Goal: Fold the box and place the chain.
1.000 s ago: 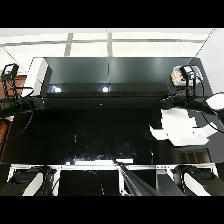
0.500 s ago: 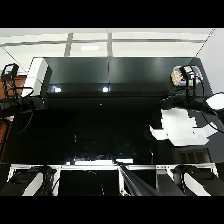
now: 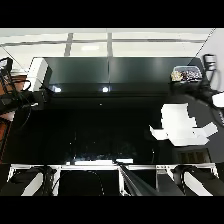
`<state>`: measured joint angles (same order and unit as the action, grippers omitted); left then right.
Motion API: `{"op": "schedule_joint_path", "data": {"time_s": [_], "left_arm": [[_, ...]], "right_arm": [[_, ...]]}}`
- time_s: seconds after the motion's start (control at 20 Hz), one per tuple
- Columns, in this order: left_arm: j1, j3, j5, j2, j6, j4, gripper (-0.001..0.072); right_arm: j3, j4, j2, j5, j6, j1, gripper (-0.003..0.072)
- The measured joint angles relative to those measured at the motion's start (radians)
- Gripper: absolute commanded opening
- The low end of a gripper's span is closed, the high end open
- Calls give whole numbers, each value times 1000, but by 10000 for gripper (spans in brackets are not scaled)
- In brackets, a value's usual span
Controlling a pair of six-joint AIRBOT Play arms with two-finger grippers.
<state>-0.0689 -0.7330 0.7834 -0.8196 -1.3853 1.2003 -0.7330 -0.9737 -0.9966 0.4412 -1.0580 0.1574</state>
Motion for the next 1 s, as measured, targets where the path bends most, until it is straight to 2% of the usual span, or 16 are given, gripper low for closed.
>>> {"op": "schedule_joint_path", "data": {"time_s": [0.05, 0.15, 0.25, 0.35, 0.5, 0.6, 0.65, 0.7, 0.85, 0.9, 0.95, 1.0], "left_arm": [[0, 0, -3, -15, -3, -3, 708], [0, 0, 15, -48, -10, -8, 707], [0, 0, 32, -83, -11, -24, 707], [1, 0, 43, -116, -13, -58, 707], [4, 0, 51, -154, -14, -96, 707], [5, 0, 56, -171, -14, -109, 707], [5, 0, 58, -177, -14, -115, 707], [5, 0, 59, -181, -14, -117, 708], [5, 0, 62, -188, -14, -124, 707], [5, 0, 64, -189, -14, -125, 707], [5, 0, 63, -190, -14, -126, 707], [6, 0, 64, -191, -14, -127, 707]], "right_arm": [[-29, -71, -24, -2, -59, 74, 720], [-127, -207, -98, 79, -153, 258, 720], [-227, -281, -181, 243, -163, 428, 720], [-296, -288, -259, 454, -70, 553, 720], [-344, -271, -353, 743, 86, 644, 720], [-356, -265, -390, 848, 140, 658, 705], [-356, -268, -401, 885, 158, 657, 575], [-355, -278, -409, 913, 170, 654, 549], [-346, -322, -423, 967, 186, 640, 540], [-344, -338, -425, 977, 183, 636, 415], [-343, -349, -427, 987, 176, 634, 332], [-343, -362, -428, 993, 171, 632, 173]]}}
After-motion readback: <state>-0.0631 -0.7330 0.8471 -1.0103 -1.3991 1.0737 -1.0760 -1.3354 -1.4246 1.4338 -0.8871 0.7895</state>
